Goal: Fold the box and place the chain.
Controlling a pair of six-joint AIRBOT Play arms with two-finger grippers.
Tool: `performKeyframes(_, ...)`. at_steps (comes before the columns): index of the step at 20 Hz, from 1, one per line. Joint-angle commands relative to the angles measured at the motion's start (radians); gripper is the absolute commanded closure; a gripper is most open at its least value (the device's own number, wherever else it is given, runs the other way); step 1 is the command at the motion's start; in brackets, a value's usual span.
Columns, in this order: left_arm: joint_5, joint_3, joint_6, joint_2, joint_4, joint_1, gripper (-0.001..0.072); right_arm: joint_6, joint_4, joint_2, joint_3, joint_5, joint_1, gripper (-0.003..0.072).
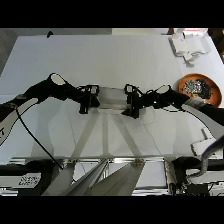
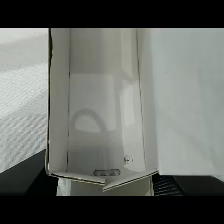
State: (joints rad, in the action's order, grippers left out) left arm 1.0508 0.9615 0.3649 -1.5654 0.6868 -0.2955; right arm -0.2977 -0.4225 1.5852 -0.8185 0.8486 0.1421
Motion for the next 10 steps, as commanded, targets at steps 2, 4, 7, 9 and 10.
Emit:
performKeyframes(2,-0.001,-0.001,0.002,-0.011,-0.029,-0.005,0.0446,0.0,0.0,0.0,0.0,0.0,0.0,0.0216)
performKeyframes(4,0.0,-0.001,0.001,-0.011,-0.028,-0.005,0.0352,0.001,0.0,0.0,0.0,0.0,0.0,0.0216)
performKeyframes(7,0.001,-0.001,0.001,-0.011,-0.028,-0.005,0.036,0.001,0.0,0.0,0.0,0.0,0.0,0.0216)
performKeyframes(9,0.001,-0.001,0.001,-0.01,-0.028,-0.005,0.0377,0.001,0.0,0.0,0.0,0.0,0.0,0.0216)
performKeyframes(10,0.001,-0.001,0.001,-0.008,-0.028,-0.005,0.0444,0.0,0.0,0.0,0.0,0.0,0.0,0.0216)
